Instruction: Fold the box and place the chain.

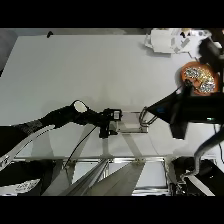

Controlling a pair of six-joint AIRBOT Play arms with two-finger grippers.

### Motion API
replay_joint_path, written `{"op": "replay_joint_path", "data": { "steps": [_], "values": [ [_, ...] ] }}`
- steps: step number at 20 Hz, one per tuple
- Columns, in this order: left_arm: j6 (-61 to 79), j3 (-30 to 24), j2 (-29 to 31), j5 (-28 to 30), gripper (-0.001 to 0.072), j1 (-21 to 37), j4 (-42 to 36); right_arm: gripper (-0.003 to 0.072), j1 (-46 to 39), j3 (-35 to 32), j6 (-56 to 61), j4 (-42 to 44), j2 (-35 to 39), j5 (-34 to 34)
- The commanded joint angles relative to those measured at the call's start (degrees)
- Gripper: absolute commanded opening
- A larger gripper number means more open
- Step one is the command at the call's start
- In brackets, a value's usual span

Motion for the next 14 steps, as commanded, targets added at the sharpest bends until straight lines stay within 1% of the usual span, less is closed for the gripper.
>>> {"op": "replay_joint_path", "data": {
  "steps": [1, 5, 7, 14],
  "values": [
    [0.0, 0.0, 0.0, 0.0, 0.015, 0.0, 0.0, 0.0018, 5.2, -7.4, -2.8, -0.6, -4.4, -7.6],
    [0.0, 0.0, 0.0, 0.0, 0.015, 0.0, 0.0, 0.0018, 7.4, -12.5, -3.5, -3.3, -10.8, -11.7],
    [0.0, 0.0, 0.0, 0.0, 0.015, 0.0, 0.0, 0.0018, 7.4, -14.0, -3.5, -3.5, -13.2, -11.9],
    [0.0, 0.0, 0.0, 0.0, 0.015, 0.0, 0.0, 0.0021, 7.4, -16.9, 0.3, -9.1, -15.1, -11.7]
  ]
}}
